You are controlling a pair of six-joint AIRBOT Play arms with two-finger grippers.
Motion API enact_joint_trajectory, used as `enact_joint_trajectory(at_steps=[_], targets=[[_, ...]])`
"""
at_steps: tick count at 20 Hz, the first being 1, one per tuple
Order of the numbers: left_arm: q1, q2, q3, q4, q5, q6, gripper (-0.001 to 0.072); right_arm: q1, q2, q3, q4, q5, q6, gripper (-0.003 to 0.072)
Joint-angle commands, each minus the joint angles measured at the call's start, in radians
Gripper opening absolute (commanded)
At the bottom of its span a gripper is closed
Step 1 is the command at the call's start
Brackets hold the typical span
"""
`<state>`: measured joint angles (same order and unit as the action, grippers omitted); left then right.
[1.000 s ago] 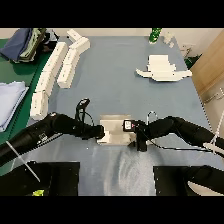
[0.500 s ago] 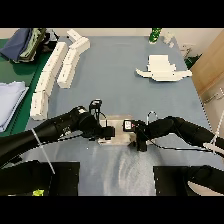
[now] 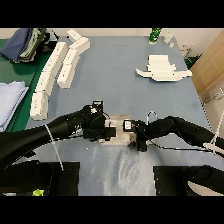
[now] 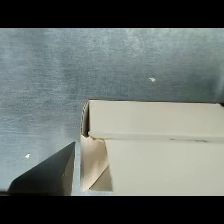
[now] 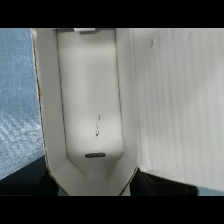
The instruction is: Fold the box.
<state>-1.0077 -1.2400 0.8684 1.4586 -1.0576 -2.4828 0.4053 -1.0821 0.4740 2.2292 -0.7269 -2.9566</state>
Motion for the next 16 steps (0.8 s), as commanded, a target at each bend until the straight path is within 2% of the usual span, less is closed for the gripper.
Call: enact_joint_trajectory(at_steps=[1,4,9,10,11,16], targets=[[-0.003,-0.035,0.024,0.016,-0.025,-0.024,0.0350,0.000,0.001,0.000,0.000,0.000,0.000,0.0485],[-0.003,-0.068,0.053,0.052,-0.062,-0.055,0.0349,0.000,0.001,0.000,0.000,0.000,0.000,0.0485],[-0.040,-0.099,0.054,0.058,-0.061,-0.060,0.0337,0.000,0.001,0.000,0.000,0.000,0.000,0.0485],[-0.043,-0.099,0.054,0.062,-0.062,-0.068,0.0076,0.000,0.001,0.000,0.000,0.000,0.000,0.0485],[-0.047,-0.098,0.054,0.069,-0.052,-0.068,0.0015,0.000,0.001,0.000,0.000,0.000,0.000,0.0486],[-0.053,-0.099,0.054,0.064,-0.026,-0.069,0.0014,0.000,0.001,0.000,0.000,0.000,0.000,0.0485]])
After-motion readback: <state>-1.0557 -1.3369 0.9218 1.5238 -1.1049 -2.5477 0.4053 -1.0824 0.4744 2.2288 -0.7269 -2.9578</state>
